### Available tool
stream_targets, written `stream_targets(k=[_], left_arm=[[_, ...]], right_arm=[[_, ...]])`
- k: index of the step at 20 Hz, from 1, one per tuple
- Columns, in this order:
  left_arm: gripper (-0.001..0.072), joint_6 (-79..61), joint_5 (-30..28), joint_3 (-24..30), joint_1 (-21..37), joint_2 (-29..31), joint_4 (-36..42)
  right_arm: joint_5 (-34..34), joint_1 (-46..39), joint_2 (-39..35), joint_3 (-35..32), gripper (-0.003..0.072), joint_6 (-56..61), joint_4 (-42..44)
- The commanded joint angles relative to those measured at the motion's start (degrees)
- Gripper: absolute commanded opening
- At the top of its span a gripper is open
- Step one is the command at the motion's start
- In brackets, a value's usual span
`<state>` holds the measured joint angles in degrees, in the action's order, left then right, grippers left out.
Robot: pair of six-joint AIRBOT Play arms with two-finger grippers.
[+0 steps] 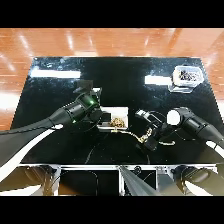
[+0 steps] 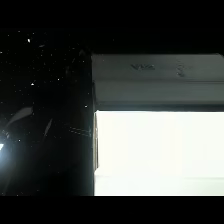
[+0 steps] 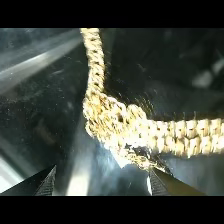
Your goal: Fold the box and place the chain.
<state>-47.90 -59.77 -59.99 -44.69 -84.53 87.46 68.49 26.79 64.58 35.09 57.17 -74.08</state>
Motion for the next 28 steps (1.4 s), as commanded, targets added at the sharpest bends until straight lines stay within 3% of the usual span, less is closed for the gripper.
stream_targets(k=[1,8,9,10,11,16,18,19,28], left_arm=[[0.0020,-0.1,-0.2,0.0,0.0,0.0,0.0],[0.0020,-0.1,-0.2,0.0,0.0,0.0,0.0],[0.0020,-0.1,-0.2,0.0,0.0,0.0,0.0],[0.0020,-0.1,-0.2,0.0,0.0,0.0,0.0],[0.0020,-0.1,-0.2,0.0,0.0,0.0,0.0],[0.0020,-0.1,-0.2,0.0,0.0,0.0,0.0],[0.0019,-0.1,-0.2,0.0,0.0,0.0,0.0],[0.0020,-0.1,-0.2,0.0,0.0,0.0,0.0],[0.0020,-0.1,-0.2,0.0,0.0,0.0,0.0]], right_arm=[[-7.2,3.8,0.1,0.0,0.0696,-7.1,-4.0],[-8.8,6.5,0.1,0.0,0.0695,-8.4,-4.0],[-8.8,6.5,0.1,0.0,0.0660,-8.3,-4.0],[-8.8,6.5,0.1,0.0,0.0556,-8.3,-4.0],[-8.8,6.5,0.1,0.0,0.0535,-8.1,-4.0],[-8.9,6.5,0.1,0.0,0.0530,-7.7,-4.0],[-8.6,6.5,0.1,0.0,0.0119,-7.8,-4.0],[-8.4,6.5,0.1,0.0,0.0054,-7.8,-4.0],[-5.2,3.2,-1.5,1.1,0.0026,-6.5,-4.2]])
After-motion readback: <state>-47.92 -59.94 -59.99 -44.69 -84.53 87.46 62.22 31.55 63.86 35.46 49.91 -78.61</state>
